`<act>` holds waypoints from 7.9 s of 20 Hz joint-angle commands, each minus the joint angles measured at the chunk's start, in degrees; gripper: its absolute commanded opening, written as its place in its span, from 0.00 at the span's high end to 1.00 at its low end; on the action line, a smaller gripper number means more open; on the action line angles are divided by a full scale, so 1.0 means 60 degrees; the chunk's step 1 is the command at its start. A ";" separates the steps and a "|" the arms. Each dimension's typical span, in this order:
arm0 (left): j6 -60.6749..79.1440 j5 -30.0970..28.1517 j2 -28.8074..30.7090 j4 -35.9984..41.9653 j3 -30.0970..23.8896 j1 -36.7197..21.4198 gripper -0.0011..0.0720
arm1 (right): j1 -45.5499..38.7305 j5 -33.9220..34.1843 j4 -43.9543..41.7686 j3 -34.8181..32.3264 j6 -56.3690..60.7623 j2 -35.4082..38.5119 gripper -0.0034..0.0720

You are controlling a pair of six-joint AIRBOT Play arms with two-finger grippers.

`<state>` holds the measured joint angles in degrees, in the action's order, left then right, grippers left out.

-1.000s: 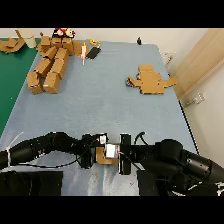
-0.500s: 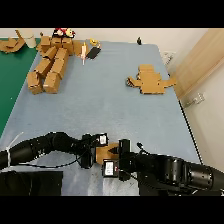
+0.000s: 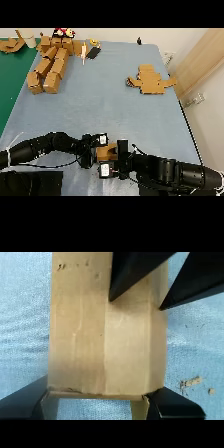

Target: Fold the box.

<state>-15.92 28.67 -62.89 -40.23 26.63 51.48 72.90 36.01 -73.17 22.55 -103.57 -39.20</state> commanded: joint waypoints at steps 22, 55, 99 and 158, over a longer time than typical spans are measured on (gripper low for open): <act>0.0000 -0.0004 0.0004 0.0000 -0.0004 -0.0007 0.28 | 0.0426 0.0805 0.1308 0.0816 0.0259 -0.0219 0.61; 0.0000 -0.0004 0.0004 0.0000 -0.0004 -0.0007 0.28 | 0.0423 0.1333 0.0033 0.0692 0.0259 -0.0412 0.77; 0.0000 -0.0007 0.0004 0.0000 -0.0004 -0.0007 0.28 | -0.1494 -0.4900 -0.5082 -0.2324 1.1511 0.0933 0.95; -0.0142 -0.0444 0.0015 0.0251 0.0011 -0.0029 0.28 | -0.7530 0.4306 -0.3461 0.2299 0.7107 -0.0616 0.95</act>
<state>-16.08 26.17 -62.89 -39.53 26.61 51.44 27.75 63.51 -93.54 36.23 -62.83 -42.72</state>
